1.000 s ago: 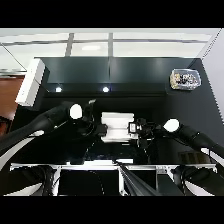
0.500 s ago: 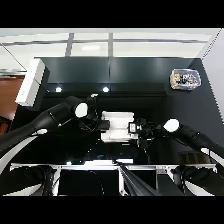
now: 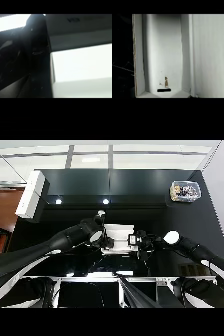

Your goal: Fold the box and place the chain.

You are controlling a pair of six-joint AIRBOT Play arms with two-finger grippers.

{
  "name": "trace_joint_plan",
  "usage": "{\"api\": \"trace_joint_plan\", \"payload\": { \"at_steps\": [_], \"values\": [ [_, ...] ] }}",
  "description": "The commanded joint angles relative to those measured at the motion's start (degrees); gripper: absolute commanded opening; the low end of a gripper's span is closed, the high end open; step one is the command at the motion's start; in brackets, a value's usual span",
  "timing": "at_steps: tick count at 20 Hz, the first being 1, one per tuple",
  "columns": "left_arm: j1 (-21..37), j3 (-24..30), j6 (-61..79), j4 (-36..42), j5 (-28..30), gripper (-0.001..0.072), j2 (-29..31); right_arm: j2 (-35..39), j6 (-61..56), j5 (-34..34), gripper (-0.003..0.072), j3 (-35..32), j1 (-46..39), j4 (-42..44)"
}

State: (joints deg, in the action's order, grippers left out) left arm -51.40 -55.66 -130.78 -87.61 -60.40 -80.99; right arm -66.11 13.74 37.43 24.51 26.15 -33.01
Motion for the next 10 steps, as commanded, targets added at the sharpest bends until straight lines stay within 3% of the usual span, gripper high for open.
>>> {"api": "trace_joint_plan", "payload": {
  "at_steps": [1,3,5,10],
  "values": [
    [-1.0,-3.5,-2.3,-1.3,-1.4,0.0541,-3.5,0.0,0.0,0.0,0.0276,0.0,0.0,0.0],
    [-1.4,-5.3,-4.3,-1.3,-1.6,0.0518,-4.1,0.0,0.0,0.0,0.0276,0.0,0.0,0.0],
    [-1.4,-5.8,-4.9,-0.4,-1.8,0.0351,-4.1,0.0,0.0,0.0,0.0276,0.0,0.0,0.0],
    [-1.4,-5.8,-4.9,-0.2,-5.1,0.0352,-4.2,0.0,0.0,0.0,0.0276,0.0,0.0,0.0]
  ]
}}
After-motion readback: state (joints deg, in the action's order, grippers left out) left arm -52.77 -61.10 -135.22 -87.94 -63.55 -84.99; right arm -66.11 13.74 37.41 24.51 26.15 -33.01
